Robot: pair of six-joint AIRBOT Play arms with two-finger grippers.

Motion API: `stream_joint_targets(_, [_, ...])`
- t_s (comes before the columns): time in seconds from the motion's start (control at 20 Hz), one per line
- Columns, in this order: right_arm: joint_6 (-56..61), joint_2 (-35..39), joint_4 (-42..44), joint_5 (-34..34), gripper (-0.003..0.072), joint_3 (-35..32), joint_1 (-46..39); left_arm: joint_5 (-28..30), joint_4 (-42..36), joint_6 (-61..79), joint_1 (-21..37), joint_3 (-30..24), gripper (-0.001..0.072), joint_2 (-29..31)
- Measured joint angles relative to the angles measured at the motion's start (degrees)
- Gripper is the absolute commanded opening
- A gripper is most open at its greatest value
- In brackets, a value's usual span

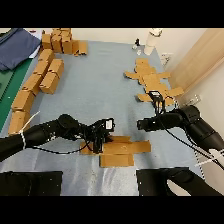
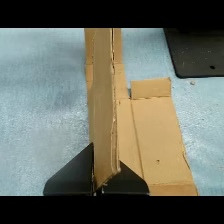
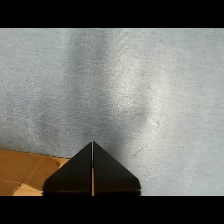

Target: Fold the box.

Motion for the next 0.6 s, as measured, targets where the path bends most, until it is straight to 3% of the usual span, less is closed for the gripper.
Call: stream_joint_targets(0.6, [-0.07, 0.00, -0.04, 0.02, 0.0003, 0.00, -0.02, 2.19, 0.02, 0.02, -0.04, 0.00, 0.0014, 0.00])
